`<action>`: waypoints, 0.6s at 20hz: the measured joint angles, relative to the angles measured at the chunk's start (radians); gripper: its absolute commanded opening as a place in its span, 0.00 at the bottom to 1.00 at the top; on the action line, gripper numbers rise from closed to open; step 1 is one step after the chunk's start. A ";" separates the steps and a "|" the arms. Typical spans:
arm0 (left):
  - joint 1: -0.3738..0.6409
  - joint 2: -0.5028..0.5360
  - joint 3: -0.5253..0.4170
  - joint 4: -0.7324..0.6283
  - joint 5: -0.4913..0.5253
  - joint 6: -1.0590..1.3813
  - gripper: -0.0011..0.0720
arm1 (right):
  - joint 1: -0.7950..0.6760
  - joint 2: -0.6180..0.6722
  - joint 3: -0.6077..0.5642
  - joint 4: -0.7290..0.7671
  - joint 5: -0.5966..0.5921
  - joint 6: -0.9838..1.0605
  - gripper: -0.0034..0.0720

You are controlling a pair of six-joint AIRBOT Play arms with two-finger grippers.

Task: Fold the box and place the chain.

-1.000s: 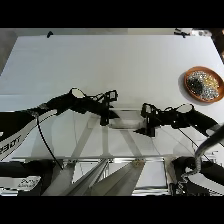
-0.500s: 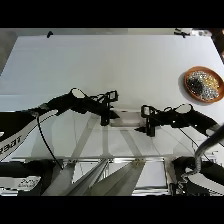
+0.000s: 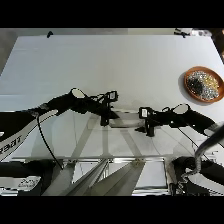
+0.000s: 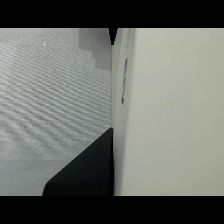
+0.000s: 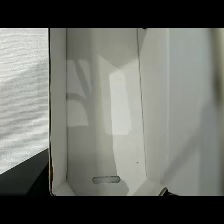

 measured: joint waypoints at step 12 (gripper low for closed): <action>0.000 0.000 0.000 -0.001 0.000 0.000 0.03 | 0.001 0.000 0.000 -0.014 -0.010 -0.001 0.50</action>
